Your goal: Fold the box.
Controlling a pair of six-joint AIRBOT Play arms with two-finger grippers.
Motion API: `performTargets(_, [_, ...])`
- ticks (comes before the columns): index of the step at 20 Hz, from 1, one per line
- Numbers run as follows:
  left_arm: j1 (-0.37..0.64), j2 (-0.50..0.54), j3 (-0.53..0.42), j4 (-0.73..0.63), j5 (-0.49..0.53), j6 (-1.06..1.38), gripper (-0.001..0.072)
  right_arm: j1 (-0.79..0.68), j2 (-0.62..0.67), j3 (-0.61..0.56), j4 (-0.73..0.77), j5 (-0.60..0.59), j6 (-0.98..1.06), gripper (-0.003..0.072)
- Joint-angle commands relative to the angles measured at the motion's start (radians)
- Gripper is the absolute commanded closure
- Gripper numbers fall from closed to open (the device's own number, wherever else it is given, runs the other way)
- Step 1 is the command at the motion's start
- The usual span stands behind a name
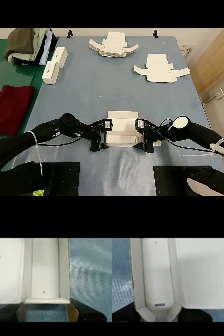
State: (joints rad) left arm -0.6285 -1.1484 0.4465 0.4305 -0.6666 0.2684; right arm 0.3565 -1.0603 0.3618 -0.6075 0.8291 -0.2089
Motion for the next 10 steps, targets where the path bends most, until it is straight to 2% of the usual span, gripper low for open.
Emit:
performTargets(1, [-0.018, -0.002, 0.002, -0.007, 0.033, -0.004, 0.0005, 0.0, 0.0, 0.0, -0.002, 0.0, -0.001, 0.0136])
performTargets(6, [-0.02, -0.002, 0.002, -0.007, 0.039, -0.005, 0.0023, 0.0, 0.0, 0.0, -0.002, 0.0, -0.001, 0.0136])
performTargets(7, [-0.021, -0.002, 0.002, -0.006, 0.038, -0.005, 0.0166, 0.0, 0.0, 0.0, -0.002, 0.0, -0.001, 0.0136])
performTargets(10, [-0.02, -0.002, 0.002, -0.006, 0.038, -0.005, 0.0182, 0.0, 0.0, 0.0, -0.002, 0.0, -0.001, 0.0136])
